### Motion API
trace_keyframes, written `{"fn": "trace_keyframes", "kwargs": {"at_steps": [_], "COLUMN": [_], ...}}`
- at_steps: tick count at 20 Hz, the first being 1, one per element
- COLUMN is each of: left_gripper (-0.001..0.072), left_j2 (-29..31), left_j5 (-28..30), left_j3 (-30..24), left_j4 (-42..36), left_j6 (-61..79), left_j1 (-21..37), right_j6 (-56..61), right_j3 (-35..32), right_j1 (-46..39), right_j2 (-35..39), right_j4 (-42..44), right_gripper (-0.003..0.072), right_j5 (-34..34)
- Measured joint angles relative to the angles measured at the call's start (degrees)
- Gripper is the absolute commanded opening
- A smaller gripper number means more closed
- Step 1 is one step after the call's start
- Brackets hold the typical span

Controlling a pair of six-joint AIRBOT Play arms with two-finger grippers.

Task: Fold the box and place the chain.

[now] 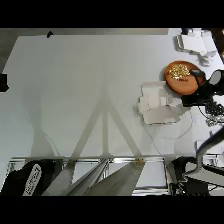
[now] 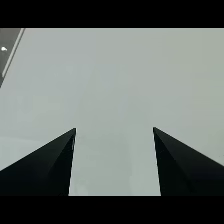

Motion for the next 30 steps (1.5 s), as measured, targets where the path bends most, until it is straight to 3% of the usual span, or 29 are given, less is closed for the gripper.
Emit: {"fn": "trace_keyframes", "kwargs": {"at_steps": [1,6,10,16,20,23,30], "left_gripper": [0.0512,0.0512,0.0512,0.0512,0.0512,0.0512,0.0512], "left_j2": [0.0,0.0,0.0,0.0,0.0,0.0,0.0], "left_j5": [0.0,0.0,0.0,0.0,0.0,0.0,0.0], "left_j3": [0.0,0.0,0.0,0.0,0.0,0.0,0.0], "left_j4": [0.0,0.0,0.0,0.0,0.0,0.0,0.0], "left_j6": [0.0,0.0,0.0,0.0,0.0,0.0,0.0], "left_j1": [0.0,0.0,0.0,0.0,0.0,0.0,0.0], "right_j6": [-0.3,-4.3,-8.9,-14.4,-16.4,-19.3,-22.0], "right_j3": [0.1,0.1,0.1,0.0,-0.3,-3.3,-21.1], "right_j1": [0.0,0.2,2.2,10.3,21.0,27.2,34.4], "right_j2": [-1.3,-3.3,-0.7,5.1,7.1,8.4,14.6], "right_j4": [0.2,0.4,3.7,22.5,30.9,39.1,48.7], "right_gripper": [0.0017,0.0015,0.0013,0.0012,0.0012,0.0012,0.0013], "right_j5": [-0.6,-1.8,0.5,-2.0,-10.2,-20.0,-45.3]}}
